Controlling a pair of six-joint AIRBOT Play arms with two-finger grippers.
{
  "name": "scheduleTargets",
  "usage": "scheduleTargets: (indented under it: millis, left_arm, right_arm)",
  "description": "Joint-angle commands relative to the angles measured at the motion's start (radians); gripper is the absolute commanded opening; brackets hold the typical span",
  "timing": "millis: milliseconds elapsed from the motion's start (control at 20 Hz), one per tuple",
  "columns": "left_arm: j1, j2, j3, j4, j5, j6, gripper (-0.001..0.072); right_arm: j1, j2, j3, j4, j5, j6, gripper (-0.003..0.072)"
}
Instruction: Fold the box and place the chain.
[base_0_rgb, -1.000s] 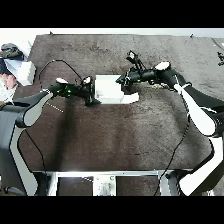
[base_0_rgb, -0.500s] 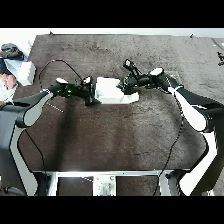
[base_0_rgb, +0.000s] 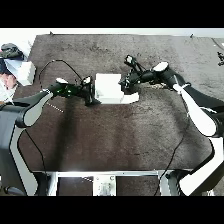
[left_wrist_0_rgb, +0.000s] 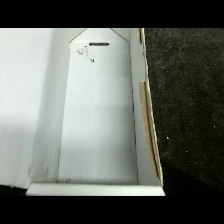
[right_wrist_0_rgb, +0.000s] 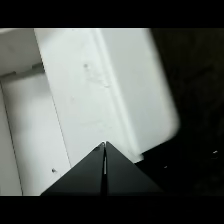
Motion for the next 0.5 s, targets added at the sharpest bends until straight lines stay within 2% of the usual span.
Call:
scheduleTargets:
  millis: [0, 50, 100, 150, 250, 450]
  left_arm:
    - [0.001, 0.001, 0.001, 0.0, 0.0, 0.001, 0.0416]
    - [0.001, 0.001, 0.001, 0.0, 0.0, 0.001, 0.0416]
    - [0.001, 0.001, 0.001, 0.0, 0.0, 0.001, 0.0416]
    - [0.001, 0.001, 0.001, 0.0, 0.0, 0.001, 0.0416]
    - [0.001, 0.001, 0.001, 0.0, 0.0, 0.001, 0.0416]
    - [0.001, 0.001, 0.001, 0.0, 0.001, 0.001, 0.0416]
  right_arm:
    - [-0.018, 0.089, 0.001, -0.086, 0.092, 0.001, 0.0013]
    - [-0.024, 0.108, 0.001, -0.15, 0.143, 0.001, 0.0173]
    - [-0.025, 0.116, 0.001, -0.21, 0.189, 0.002, 0.0465]
    - [-0.025, 0.116, 0.0, -0.274, 0.225, 0.002, 0.062]
    - [-0.024, 0.109, -0.021, -0.345, 0.223, 0.004, 0.0613]
    - [-0.012, 0.046, -0.034, -0.354, 0.178, 0.0, 0.0612]
